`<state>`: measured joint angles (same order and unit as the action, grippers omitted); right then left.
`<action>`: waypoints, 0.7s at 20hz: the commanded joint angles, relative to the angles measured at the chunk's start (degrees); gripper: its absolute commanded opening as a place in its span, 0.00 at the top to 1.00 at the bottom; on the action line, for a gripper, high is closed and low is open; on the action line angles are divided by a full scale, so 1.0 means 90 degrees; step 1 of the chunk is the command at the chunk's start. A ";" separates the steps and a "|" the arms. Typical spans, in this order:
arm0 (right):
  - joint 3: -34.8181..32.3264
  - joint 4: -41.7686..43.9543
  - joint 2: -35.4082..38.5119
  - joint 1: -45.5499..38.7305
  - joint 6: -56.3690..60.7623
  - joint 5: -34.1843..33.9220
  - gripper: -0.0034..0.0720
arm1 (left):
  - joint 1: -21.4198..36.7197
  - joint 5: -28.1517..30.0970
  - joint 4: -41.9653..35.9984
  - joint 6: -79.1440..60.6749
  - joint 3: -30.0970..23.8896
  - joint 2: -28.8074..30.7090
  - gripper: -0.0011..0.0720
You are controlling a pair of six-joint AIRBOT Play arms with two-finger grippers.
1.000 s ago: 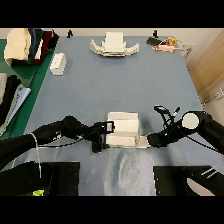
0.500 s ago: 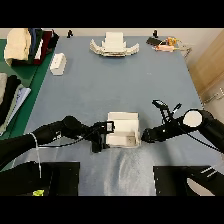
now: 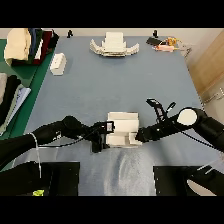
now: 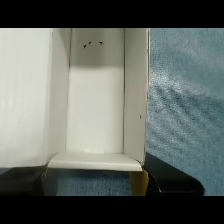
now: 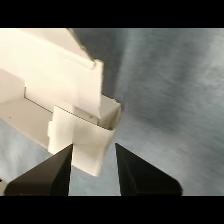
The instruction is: Fold the box.
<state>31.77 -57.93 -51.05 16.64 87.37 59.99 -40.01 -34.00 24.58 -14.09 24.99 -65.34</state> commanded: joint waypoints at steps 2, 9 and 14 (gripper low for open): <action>0.0355 -0.0850 -0.0559 0.0787 0.1168 -0.0243 0.42 | -0.0002 0.0000 0.0000 0.0000 0.0007 -0.0002 0.51; 0.1569 -0.3769 -0.1586 0.2625 0.4709 0.0916 0.42 | -0.0002 0.0000 0.0002 0.0000 0.0007 -0.0002 0.51; 0.1766 -0.4005 -0.2193 0.2807 0.5600 0.1149 0.42 | -0.0002 0.0000 0.0000 0.0000 0.0007 -0.0002 0.51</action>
<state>46.41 -90.32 -67.96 40.29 130.58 68.25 -40.01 -34.00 24.56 -14.09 24.99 -65.34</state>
